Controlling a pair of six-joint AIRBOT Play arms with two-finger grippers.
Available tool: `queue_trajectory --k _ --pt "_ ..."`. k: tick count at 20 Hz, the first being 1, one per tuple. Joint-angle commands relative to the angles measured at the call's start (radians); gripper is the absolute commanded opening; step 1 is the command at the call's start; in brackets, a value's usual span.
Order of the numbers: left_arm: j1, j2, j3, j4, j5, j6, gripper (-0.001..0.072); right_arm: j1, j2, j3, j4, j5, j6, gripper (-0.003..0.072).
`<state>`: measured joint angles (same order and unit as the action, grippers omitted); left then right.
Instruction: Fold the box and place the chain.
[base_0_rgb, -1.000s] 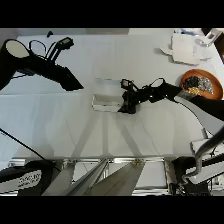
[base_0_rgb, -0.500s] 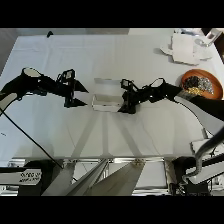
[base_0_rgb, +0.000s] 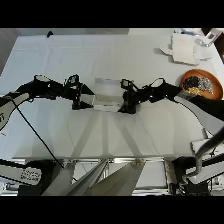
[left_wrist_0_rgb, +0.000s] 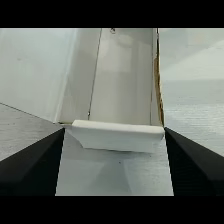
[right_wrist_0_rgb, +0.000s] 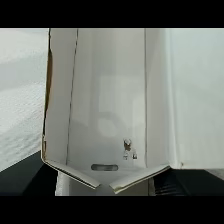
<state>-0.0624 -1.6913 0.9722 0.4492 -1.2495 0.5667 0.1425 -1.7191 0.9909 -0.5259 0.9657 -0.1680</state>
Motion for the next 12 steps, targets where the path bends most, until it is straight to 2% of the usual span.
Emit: queue_trajectory --k 1,12 --pt "-0.008 -0.008 -0.001 0.001 0.016 0.013 0.0701 0.001 0.001 0.0 0.001 0.0 0.002 0.0528" --pt "-0.011 -0.008 0.0 0.015 0.098 0.013 0.0701 0.001 0.001 0.0 0.001 0.0 0.002 0.0528"
